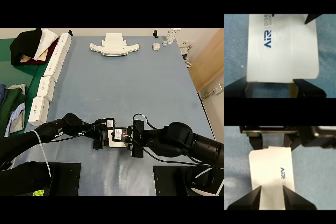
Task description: Fold the box.
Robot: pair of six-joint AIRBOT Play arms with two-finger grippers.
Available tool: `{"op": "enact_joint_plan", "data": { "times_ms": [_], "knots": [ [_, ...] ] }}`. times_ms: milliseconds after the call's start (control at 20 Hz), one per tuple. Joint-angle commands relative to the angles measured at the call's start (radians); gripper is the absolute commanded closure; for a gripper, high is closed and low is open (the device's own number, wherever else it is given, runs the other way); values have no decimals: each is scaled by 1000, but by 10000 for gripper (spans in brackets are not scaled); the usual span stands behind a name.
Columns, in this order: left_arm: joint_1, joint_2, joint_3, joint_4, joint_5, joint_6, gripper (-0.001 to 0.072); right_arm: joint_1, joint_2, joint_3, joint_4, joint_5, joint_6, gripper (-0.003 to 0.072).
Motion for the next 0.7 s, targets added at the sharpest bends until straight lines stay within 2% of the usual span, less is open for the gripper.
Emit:
{"op": "enact_joint_plan", "data": {
  "times_ms": [0, 200, 400, 650],
  "knots": [
    [0, 0, 1, 0, 0, 0, 186, 95, 35, -34, -204, 7, 233, 273],
    [0, 0, 1, 0, 0, 0, 186, 157, 45, -73, -373, 41, 343, 273],
    [0, 0, 1, 0, 0, 0, 186, 157, 46, -107, -402, 124, 341, 273],
    [0, 0, 1, 0, 0, 0, 186, 157, 45, -108, -441, 149, 338, 273]
  ]
}}
